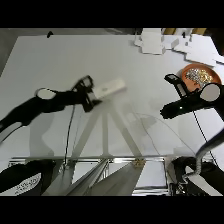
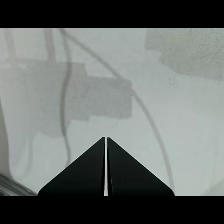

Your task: Fold the box and place the chain.

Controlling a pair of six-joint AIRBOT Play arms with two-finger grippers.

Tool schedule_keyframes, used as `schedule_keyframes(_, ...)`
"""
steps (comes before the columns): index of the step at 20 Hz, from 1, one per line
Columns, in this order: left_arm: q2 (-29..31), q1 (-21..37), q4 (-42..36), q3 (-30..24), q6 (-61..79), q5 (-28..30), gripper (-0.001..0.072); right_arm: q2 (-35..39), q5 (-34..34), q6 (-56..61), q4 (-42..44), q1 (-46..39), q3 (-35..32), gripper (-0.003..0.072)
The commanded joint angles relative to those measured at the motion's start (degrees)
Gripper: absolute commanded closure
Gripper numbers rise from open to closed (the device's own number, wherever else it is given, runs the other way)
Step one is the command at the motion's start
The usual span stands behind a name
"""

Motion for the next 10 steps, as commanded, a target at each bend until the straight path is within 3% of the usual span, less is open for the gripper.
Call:
schedule_keyframes(1, 8.26, 16.20, 1.95, 0.00, -12.13, 4.11, 0.0427, 0.04, 0.02, 0.00, 0.00, -0.04, 0.00, 0.0666)
schedule_keyframes(4, 9.07, 31.93, 3.06, 0.00, -22.34, 3.21, 0.0424, 0.04, 0.02, 0.00, 0.00, -0.04, 0.00, 0.0666)
schedule_keyframes(6, 8.02, 39.98, 9.70, 0.00, -28.89, 2.01, 0.0424, 0.04, 0.02, 0.00, 0.02, -0.04, 0.00, 0.0666)
schedule_keyframes(10, 4.20, 46.77, 29.07, 0.00, -43.91, -0.50, 0.0420, 0.04, 0.02, 0.00, 0.02, -0.04, 0.00, 0.0666)
